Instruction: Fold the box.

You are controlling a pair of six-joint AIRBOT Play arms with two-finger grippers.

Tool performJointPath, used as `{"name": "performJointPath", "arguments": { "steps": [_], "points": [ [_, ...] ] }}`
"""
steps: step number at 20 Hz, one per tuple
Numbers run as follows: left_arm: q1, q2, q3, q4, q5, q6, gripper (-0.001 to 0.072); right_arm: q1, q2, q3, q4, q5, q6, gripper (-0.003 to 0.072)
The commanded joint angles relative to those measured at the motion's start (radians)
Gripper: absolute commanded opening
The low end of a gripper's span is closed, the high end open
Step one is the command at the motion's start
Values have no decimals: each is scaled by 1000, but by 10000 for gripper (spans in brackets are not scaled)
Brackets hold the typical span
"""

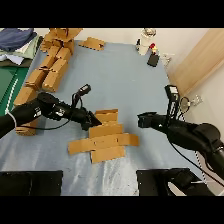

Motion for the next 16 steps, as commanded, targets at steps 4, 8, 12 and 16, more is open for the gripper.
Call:
{"name": "performJointPath", "arguments": {
  "steps": [4,8,12,16],
  "points": [
    [-165,88,-86,-179,217,391,10,13,-39,19,159,-191,-55,6],
    [-196,86,-146,-216,225,495,10,33,-142,-3,124,-217,-43,6],
    [-201,85,-184,-217,286,512,10,40,-268,-5,62,-235,-19,6],
    [-201,85,-196,-218,304,540,11,40,-327,-5,17,-249,27,6]
  ]
}}
